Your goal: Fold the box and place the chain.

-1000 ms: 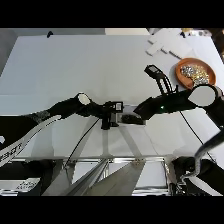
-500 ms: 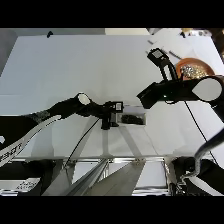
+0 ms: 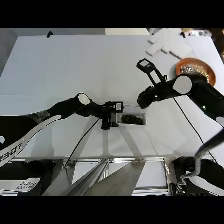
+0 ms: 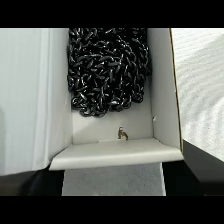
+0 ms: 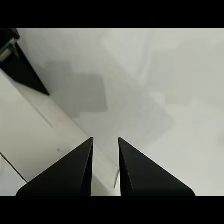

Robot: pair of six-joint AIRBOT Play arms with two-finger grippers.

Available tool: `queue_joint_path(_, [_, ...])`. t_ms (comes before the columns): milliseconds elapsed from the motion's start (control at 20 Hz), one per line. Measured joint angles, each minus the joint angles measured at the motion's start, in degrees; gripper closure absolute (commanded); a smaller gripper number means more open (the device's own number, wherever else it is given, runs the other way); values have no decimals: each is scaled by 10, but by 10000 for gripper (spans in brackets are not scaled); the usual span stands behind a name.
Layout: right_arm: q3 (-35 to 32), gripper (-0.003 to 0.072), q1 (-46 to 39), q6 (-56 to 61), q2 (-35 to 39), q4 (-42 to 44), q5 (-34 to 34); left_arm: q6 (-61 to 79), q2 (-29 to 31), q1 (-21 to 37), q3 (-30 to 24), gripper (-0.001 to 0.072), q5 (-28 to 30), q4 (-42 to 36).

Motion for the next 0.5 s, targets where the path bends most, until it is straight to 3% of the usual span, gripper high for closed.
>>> queue_joint_path(200, [-11,479,0,-81,7,37,39,0,0,0,0,455,0,0])
queue_joint_path(500, [-44,479,0,-217,35,84,68,0,0,0,0,454,0,0])
